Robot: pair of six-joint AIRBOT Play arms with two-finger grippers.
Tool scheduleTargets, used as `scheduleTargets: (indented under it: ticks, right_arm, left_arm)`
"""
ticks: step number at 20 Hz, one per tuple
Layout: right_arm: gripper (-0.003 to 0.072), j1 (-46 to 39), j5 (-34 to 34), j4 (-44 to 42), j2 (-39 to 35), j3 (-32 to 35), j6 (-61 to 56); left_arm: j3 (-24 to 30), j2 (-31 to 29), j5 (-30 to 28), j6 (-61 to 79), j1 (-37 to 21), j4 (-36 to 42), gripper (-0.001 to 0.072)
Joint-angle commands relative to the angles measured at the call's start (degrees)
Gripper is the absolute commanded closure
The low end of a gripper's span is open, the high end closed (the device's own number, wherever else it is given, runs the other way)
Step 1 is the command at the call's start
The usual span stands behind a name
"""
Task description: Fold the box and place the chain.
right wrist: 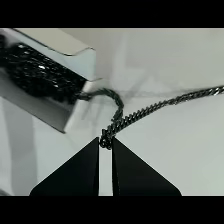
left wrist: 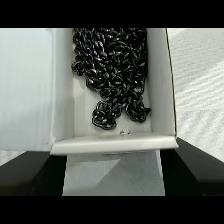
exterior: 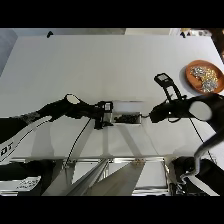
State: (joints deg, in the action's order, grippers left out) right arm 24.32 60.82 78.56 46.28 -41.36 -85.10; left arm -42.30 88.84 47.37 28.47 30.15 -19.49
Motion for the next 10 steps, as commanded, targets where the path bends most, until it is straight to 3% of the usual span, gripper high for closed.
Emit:
scheduleTargets:
  ticks: [1, 10]
  right_arm:
    - [0.0671, 1.7, -3.4, -8.9, -8.4, -0.1, 1.6]
    - [0.0669, 1.7, -12.3, -17.6, -10.5, 0.0, 3.2]
  left_arm:
    - [0.0, 0.0, 0.0, 0.0, 0.0, 0.0, 0.0436]
    - [0.0, 0.0, 0.0, 0.0, 0.0, 0.0, 0.0436]
